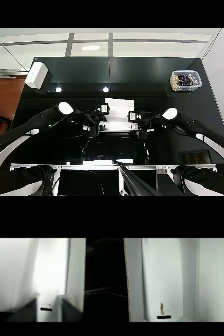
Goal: Fold the box and place the chain.
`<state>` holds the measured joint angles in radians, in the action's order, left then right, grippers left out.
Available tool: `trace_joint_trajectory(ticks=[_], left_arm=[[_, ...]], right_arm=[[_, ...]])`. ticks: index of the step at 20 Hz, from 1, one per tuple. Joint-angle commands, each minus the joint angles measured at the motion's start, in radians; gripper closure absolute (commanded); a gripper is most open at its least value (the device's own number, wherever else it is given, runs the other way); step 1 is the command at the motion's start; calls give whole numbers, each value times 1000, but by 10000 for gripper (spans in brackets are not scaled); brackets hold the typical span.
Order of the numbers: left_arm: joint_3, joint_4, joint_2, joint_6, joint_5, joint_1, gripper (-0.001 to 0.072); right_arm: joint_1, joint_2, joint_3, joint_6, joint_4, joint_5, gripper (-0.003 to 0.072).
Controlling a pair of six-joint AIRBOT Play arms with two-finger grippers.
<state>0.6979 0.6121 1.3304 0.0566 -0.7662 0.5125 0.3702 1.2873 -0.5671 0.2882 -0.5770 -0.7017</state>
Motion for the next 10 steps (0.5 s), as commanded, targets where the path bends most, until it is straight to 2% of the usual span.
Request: trace_joint_trajectory(ticks=[1,2,3,5,6,10], left_arm=[[2,8,1,0,4,5,439],[3,8,0,-1,3,4,419],[9,21,-4,-21,0,0,571],[32,78,-26,-133,-14,-24,605],[56,130,-43,-222,-56,-47,673],[130,405,-156,-523,-229,-191,686]], right_arm=[[0,0,-1,0,0,-1,485],[0,0,-1,0,0,0,485],[0,0,-1,0,0,0,485],[0,0,-1,0,0,0,485],[0,0,-1,0,1,0,485],[0,0,-1,0,0,0,485]])
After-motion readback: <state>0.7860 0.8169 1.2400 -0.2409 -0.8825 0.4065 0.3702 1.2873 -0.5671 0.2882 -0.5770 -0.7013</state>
